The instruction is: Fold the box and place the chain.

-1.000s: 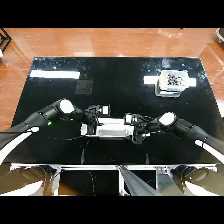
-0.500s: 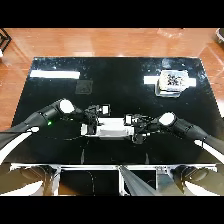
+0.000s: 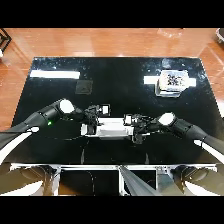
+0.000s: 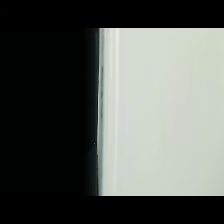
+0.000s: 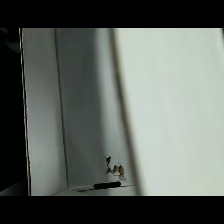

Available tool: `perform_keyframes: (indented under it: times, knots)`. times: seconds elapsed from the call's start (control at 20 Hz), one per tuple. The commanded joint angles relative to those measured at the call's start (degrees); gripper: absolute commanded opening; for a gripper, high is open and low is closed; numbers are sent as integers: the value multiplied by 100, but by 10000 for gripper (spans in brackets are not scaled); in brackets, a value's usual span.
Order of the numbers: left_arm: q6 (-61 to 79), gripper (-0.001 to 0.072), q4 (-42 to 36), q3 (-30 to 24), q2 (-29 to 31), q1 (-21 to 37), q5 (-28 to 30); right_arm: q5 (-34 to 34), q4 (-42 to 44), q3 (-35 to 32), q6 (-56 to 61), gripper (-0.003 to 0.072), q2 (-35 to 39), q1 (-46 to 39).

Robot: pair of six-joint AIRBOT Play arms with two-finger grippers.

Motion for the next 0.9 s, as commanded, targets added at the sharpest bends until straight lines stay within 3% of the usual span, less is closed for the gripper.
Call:
perform_keyframes:
  times: [0.0, 0.05, 0.1, 0.25, 0.3, 0.65, 0.7, 0.8, 0.85]
  knots:
    - [0, 21, 2, 7, -2, 2, 2, -35, -4, -4, -4, 701, -13, 15]
    - [0, 21, 2, 7, -2, 2, 2, -37, -4, -4, -4, 677, -13, 15]
    - [2, 21, 0, 7, -2, 0, 2, -37, -4, -4, -4, 584, -13, 15]
    - [0, 21, 0, 7, -2, 0, -7, -59, -2, -4, 0, 585, -13, 15]
    - [0, 22, 0, 7, -2, 0, -7, -63, 0, -4, 0, 527, -13, 15]
    - [-2, 26, 2, 7, 4, 2, -61, -81, -2, -4, 0, 528, -15, 15]
    - [-2, 71, 2, 7, 20, 2, -52, -81, -2, -4, 0, 528, -13, 15]
    - [-20, 299, 7, 7, 103, 9, -55, -81, -9, -4, 0, 528, -15, 15]
    - [-151, 351, 7, 7, 153, 26, -50, -81, -11, -4, 0, 528, -15, 15]
